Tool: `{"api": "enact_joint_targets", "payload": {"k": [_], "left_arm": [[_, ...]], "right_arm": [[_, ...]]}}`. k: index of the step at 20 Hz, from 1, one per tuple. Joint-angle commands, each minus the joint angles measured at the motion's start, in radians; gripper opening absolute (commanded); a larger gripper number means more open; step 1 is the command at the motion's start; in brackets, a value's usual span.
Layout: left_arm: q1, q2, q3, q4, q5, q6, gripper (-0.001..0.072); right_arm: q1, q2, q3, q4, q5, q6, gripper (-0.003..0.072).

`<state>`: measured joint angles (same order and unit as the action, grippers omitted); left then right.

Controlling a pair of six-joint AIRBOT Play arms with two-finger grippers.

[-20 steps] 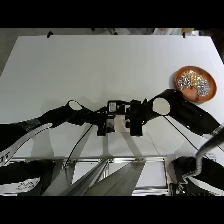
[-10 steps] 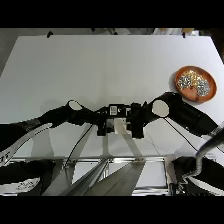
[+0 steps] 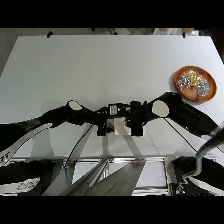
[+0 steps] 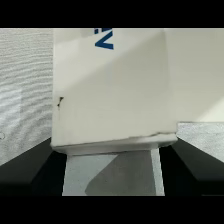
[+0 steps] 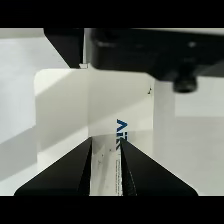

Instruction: Fold the box and place the chain.

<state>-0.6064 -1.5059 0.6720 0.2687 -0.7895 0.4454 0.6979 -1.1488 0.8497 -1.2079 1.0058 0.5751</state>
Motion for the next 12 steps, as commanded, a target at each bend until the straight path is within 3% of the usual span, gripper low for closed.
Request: {"api": "enact_joint_targets", "payload": {"k": [1, 3, 12], "left_arm": [[0.000, 0.000, 0.000, 0.000, 0.000, 0.000, 0.0331], [0.000, 0.000, 0.000, 0.000, 0.000, 0.000, 0.0331], [0.000, 0.000, 0.000, 0.000, 0.000, 0.000, 0.0331]], "right_arm": [[0.001, 0.001, -0.001, 0.035, 0.048, -0.019, 0.0186], [0.001, 0.001, -0.003, 0.065, 0.079, -0.062, 0.0340], [0.001, 0.000, -0.036, 0.008, -0.003, -0.059, 0.0331]]}}
